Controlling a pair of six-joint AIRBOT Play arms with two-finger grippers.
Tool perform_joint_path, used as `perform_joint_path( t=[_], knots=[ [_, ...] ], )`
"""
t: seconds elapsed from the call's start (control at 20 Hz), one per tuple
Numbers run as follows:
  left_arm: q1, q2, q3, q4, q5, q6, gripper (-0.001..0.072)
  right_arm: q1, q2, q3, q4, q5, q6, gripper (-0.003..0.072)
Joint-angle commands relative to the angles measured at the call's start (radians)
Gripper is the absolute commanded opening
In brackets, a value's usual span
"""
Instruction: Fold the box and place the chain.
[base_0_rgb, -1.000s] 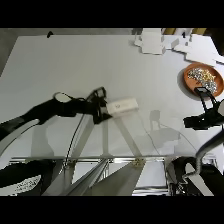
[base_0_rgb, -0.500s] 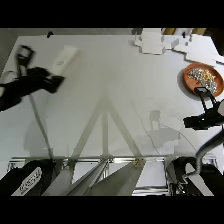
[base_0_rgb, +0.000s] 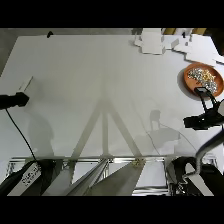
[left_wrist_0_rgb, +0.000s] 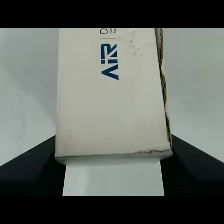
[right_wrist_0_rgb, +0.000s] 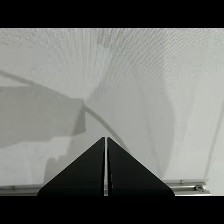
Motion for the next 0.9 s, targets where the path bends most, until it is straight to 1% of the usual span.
perform_joint_path(
  t=[0.0,0.05,0.15,0.2,0.3,0.35,0.45,0.55,0.85],
  knots=[
    [0.046,-0.055,0.001,0.097,-0.14,-0.098,0.0357,0.0,0.001,-0.001,0.0,0.0,0.0,0.0013],
    [0.046,-0.063,0.001,0.101,-0.157,-0.122,0.0395,0.0,0.001,-0.001,0.0,0.0,0.0,0.0013],
    [0.045,-0.066,0.001,0.1,-0.182,-0.169,0.0395,0.0,0.001,-0.001,0.0,0.0,0.0,0.0013],
    [0.044,-0.065,0.001,0.1,-0.192,-0.198,0.0417,0.0,0.001,-0.001,0.0,0.0,0.0,0.0013],
    [0.045,-0.065,0.001,0.101,-0.223,-0.246,0.0668,0.0,0.001,-0.001,0.0,0.0,0.0,0.0013],
    [0.045,-0.064,0.001,0.102,-0.236,-0.264,0.0697,0.0,0.001,-0.001,0.0,0.0,0.0,0.0013],
    [0.042,-0.052,0.001,0.109,-0.259,-0.285,0.0697,0.0,0.001,-0.001,0.0,0.0,0.0,0.0013],
    [0.03,-0.01,0.001,0.105,-0.262,-0.287,0.0696,0.0,0.001,-0.001,0.0,0.0,0.0,0.0013],
    [-0.119,0.214,0.001,0.122,-0.256,-0.286,0.0695,0.0,0.001,-0.001,0.0,0.0,0.0,0.0013]
  ],
)
